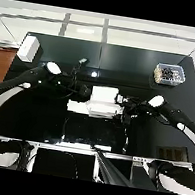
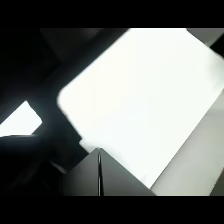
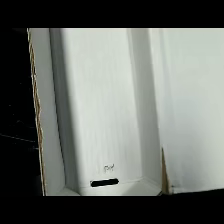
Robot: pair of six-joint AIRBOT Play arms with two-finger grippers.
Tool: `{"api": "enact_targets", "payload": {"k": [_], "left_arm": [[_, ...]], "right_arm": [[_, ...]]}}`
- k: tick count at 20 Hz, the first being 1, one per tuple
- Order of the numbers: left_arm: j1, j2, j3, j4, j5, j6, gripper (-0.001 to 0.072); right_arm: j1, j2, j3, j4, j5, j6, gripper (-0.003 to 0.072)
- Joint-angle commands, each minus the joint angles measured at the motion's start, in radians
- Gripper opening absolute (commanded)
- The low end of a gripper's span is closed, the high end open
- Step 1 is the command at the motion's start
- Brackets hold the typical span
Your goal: Fold the box and place the chain.
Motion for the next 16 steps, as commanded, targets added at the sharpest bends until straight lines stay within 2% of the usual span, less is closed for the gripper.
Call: {"api": "enact_targets", "payload": {"k": [1,3,5,7,8,10,11,15,16], "left_arm": [[0.044,0.155,-0.002,0.05,0.095,-0.026,0.0018],[0.061,0.275,-0.07,0.097,0.093,-0.009,0.0019],[0.067,0.363,-0.215,0.094,0.085,0.04,0.0021],[0.054,0.397,-0.319,0.093,-0.008,0.293,0.0025],[0.044,0.394,-0.342,0.095,-0.045,0.404,0.0101],[0.018,0.389,-0.376,0.124,-0.05,0.73,0.0586],[0.006,0.385,-0.38,0.146,-0.046,0.878,0.066],[-0.053,0.304,-0.349,0.166,0.076,0.923,0.0659],[-0.066,0.277,-0.328,0.163,0.074,0.923,0.0658]], "right_arm": [[0.0,-0.001,0.0,0.001,-0.001,0.001,0.0403],[0.0,-0.001,0.0,0.001,-0.001,0.001,0.0402],[0.0,-0.001,0.0,0.001,-0.001,0.001,0.0402],[0.0,-0.001,0.0,0.001,-0.001,0.001,0.0402],[0.0,-0.001,0.0,0.001,-0.001,0.001,0.0403],[0.0,-0.001,0.0,0.001,-0.001,0.001,0.0403],[0.0,-0.001,0.0,0.001,-0.001,0.001,0.0402],[0.0,-0.001,0.0,0.0,-0.001,0.001,0.0407],[0.0,-0.001,0.0,0.0,-0.001,0.001,0.0407]]}}
